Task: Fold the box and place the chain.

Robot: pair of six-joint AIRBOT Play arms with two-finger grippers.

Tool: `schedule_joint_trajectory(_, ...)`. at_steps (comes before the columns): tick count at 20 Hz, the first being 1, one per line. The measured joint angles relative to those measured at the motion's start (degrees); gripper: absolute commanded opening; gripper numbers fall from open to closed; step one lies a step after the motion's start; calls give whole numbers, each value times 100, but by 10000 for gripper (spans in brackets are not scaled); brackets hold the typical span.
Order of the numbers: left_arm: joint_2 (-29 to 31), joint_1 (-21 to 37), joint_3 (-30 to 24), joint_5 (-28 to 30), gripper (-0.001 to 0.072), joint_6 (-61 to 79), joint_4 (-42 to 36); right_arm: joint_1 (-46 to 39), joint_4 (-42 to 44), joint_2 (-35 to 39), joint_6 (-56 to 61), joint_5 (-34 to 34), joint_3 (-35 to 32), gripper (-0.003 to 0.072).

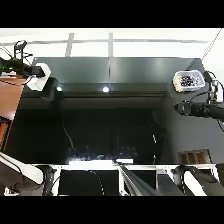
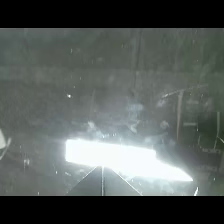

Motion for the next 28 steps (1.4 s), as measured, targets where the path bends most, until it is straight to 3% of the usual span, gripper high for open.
schedule_joint_trajectory(1,-264,52,332,-20,295,-48,142,33,31,0,22,-76,0,12)
schedule_joint_trajectory(2,-516,94,632,-98,375,-131,256,68,33,0,39,-149,0,13)
schedule_joint_trajectory(3,-693,116,861,-144,720,-203,313,101,37,0,48,-214,0,12)
schedule_joint_trajectory(6,-896,131,1307,-138,713,-503,479,221,52,0,87,-326,0,13)
schedule_joint_trajectory(8,-719,111,1475,-111,709,-647,481,273,57,0,87,-380,0,13)
schedule_joint_trajectory(9,-581,98,1521,-118,652,-737,459,293,57,0,90,-411,0,13)
schedule_joint_trajectory(10,-409,83,1556,-157,440,-833,369,304,52,0,98,-439,4,13)
schedule_joint_trajectory(11,-197,66,1587,-225,120,-944,201,313,55,0,98,-450,17,13)
schedule_joint_trajectory(12,17,37,1600,-385,24,-1038,11,321,55,0,81,-435,52,13)
schedule_joint_trajectory(16,1038,-173,1300,-1266,23,-1220,-632,328,-46,42,-164,157,402,10)
schedule_joint_trajectory(18,1851,-450,656,-1412,24,-1228,-815,328,-260,245,-170,330,531,10)
schedule_joint_trajectory(20,2931,-863,-492,-1069,24,-1226,-903,328,-446,649,-153,35,505,11)
schedule_joint_trajectory(21,3543,-1106,-1220,-719,23,-1198,-938,328,-518,866,-157,-223,426,12)
schedule_joint_trajectory(26,6603,-2350,-5888,1598,24,-1421,-732,332,-671,1438,-264,-1805,-485,12)
schedule_joint_trajectory(28,7455,-2535,-7158,2124,25,-1582,-658,332,-693,1478,-273,-2264,-826,12)
